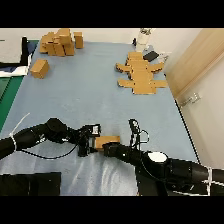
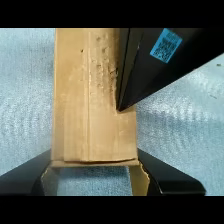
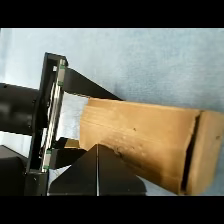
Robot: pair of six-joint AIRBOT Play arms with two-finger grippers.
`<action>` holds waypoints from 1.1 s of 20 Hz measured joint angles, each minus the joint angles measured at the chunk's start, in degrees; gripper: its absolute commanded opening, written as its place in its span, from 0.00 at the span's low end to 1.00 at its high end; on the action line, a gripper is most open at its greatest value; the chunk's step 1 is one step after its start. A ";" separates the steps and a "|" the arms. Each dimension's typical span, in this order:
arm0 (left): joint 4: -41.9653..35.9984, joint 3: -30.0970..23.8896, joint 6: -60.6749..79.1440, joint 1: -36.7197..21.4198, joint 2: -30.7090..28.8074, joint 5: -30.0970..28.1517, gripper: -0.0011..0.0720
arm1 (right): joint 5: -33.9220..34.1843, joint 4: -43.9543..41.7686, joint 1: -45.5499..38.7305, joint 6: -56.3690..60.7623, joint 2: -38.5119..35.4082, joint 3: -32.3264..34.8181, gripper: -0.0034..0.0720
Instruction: Fold the box.
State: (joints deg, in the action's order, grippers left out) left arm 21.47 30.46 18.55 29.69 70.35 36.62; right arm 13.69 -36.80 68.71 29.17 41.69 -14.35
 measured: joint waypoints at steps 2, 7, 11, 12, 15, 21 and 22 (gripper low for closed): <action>-0.02 0.00 0.02 0.00 0.02 -0.07 0.72 | -0.42 -0.37 0.00 0.24 0.57 0.42 0.05; -0.02 0.00 0.00 0.00 0.02 -0.04 0.72 | -1.16 -0.63 0.02 0.37 0.87 0.87 0.05; -0.02 0.00 -0.04 0.00 0.02 -0.04 0.72 | -0.20 3.08 0.00 -0.31 -2.08 0.13 0.05; -0.02 0.00 -0.02 0.00 0.02 -0.02 0.72 | 1.07 3.52 0.00 -1.18 -3.39 -0.31 0.05; -0.02 0.00 -0.02 0.00 0.02 -0.04 0.72 | 9.49 -0.37 -0.28 -8.31 -7.58 -2.16 0.05; -0.02 0.00 0.00 0.00 0.02 -0.04 0.72 | 35.85 -27.96 -10.99 -47.41 -3.28 -13.49 0.05; -0.02 0.00 0.00 0.00 0.02 -0.04 0.72 | 39.45 -31.82 -14.32 -53.66 -0.90 -16.11 0.05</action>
State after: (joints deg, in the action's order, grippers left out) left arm 21.45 30.46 18.55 29.69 70.37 36.58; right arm 53.15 -68.62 54.39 -24.49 40.80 -30.46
